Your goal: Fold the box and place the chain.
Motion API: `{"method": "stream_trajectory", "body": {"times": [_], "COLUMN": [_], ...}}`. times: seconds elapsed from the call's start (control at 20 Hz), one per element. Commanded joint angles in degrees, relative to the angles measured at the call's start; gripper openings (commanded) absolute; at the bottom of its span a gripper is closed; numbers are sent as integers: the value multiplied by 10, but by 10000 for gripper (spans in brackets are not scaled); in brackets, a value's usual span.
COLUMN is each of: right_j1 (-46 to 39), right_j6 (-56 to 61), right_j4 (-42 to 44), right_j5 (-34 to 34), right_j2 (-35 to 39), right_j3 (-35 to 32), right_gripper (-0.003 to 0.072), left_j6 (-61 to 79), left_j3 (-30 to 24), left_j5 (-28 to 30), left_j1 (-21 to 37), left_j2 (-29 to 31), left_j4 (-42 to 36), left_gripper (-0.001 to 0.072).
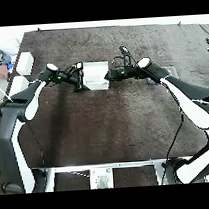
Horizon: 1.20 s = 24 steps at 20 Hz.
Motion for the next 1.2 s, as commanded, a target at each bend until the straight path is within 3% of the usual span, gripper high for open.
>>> {"method": "stream_trajectory", "body": {"times": [0.0, 0.15, 0.35, 0.5, 0.6, 1.0, 1.15], "right_j1": [12, 18, 28, 53, 62, 70, 87], "right_j6": [82, 102, 136, 175, 225, 316, 344], "right_j4": [-119, -144, -167, -248, -312, -414, -452], "right_j5": [-1, 7, 72, 70, 112, 221, 229], "right_j2": [-2, -17, -70, -82, -99, -166, -171], "right_j3": [18, 56, 123, 160, 194, 311, 332], "right_gripper": [407, 407, 407, 407, 407, 407, 406], "left_j6": [0, 0, 0, 0, 0, 0, 0], "left_j3": [1, 1, 1, 1, 1, 1, 1], "left_j5": [0, 0, 0, 0, 0, 0, 0], "left_j1": [1, 1, 1, 1, 1, 1, 1], "left_j2": [0, 0, 0, 0, 0, 0, 0], "left_j4": [0, 0, 0, 0, 0, 0, 0], "left_gripper": [73, 73, 73, 73, 73, 73, 73]}}
